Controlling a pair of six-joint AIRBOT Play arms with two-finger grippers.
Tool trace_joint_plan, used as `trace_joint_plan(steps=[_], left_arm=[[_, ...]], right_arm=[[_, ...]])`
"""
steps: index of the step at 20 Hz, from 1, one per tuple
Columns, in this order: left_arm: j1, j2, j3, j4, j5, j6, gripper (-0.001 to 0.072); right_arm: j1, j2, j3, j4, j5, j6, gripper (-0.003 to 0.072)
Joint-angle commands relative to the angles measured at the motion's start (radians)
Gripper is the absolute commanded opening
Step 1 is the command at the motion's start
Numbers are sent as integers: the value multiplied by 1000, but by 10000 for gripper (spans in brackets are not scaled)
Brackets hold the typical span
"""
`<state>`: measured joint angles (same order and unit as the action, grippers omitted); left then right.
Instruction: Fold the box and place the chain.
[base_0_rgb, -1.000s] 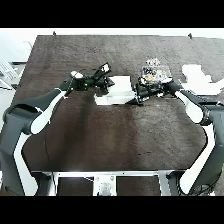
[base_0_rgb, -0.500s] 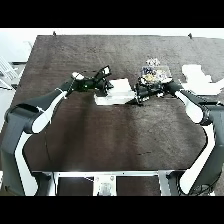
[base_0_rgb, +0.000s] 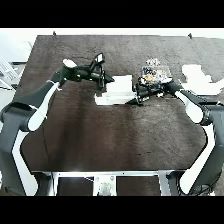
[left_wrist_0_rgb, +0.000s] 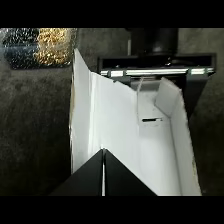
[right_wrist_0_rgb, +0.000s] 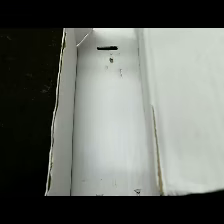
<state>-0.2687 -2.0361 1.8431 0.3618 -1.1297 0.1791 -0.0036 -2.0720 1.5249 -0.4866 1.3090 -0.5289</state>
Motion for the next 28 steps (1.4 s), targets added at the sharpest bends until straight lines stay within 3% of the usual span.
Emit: trace_joint_plan(steps=[1,2,8,10,13,17,20,23,25,26,28], left_arm=[[51,1,88,1,-266,-77,16],[57,9,94,4,-301,-78,16],[50,139,90,122,-290,-127,15],[45,158,61,164,-230,-130,15],[7,214,-70,229,-69,-119,15],[-43,299,-323,230,175,-73,15],[-43,296,-433,230,261,-61,19],[-43,293,-457,272,291,-47,29],[-43,292,-457,291,309,-47,552],[-43,292,-457,301,317,-47,594],[-43,292,-457,336,319,-51,595]], right_arm=[[0,0,0,0,0,0,577],[0,0,0,0,0,0,577],[0,0,0,0,0,0,577],[0,0,0,0,0,0,577],[0,0,0,0,0,0,577],[0,0,0,0,0,0,576],[0,0,0,0,0,0,576],[0,0,0,0,0,0,577],[0,0,0,0,0,0,577],[0,0,0,0,0,0,577],[0,0,0,0,0,0,577]])
